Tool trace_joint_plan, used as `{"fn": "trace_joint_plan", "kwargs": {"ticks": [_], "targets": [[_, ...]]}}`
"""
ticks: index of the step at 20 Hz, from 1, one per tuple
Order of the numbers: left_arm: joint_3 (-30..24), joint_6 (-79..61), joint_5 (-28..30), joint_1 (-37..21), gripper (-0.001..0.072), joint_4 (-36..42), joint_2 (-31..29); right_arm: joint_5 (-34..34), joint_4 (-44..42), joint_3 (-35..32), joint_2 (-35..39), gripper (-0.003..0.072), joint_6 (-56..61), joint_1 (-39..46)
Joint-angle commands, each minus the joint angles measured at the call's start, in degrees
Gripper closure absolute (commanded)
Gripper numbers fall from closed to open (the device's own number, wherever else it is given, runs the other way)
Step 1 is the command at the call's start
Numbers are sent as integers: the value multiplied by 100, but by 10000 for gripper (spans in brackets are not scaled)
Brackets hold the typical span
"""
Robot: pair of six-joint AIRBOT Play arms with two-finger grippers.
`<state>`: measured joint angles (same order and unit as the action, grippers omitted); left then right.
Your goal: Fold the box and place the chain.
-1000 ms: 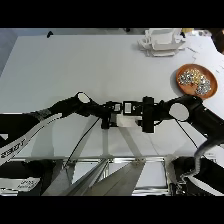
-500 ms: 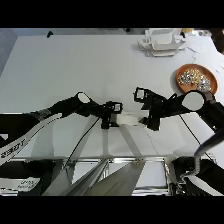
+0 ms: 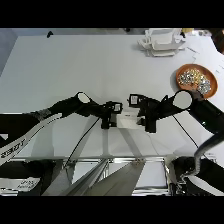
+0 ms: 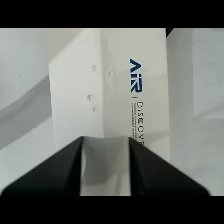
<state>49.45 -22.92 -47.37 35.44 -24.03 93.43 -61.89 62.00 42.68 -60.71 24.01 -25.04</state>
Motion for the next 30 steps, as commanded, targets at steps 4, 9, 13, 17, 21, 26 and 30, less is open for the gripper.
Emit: {"fn": "trace_joint_plan", "kwargs": {"ticks": [4,9,13,17,21,26,30], "targets": [[-2,0,2,0,666,0,-4,210,590,4,-13,477,87,-203],[-2,0,2,0,666,0,-4,94,623,4,33,472,118,-205],[-2,0,2,0,666,0,-4,-68,487,4,33,443,109,-205],[-2,0,0,0,666,0,-4,-17,516,4,33,422,98,-348],[-2,2,0,0,666,0,-4,192,841,4,33,425,223,-411],[-2,0,0,0,666,0,-4,256,870,4,33,450,313,-411],[-2,0,2,0,666,0,-4,260,796,4,33,450,319,-411]]}}
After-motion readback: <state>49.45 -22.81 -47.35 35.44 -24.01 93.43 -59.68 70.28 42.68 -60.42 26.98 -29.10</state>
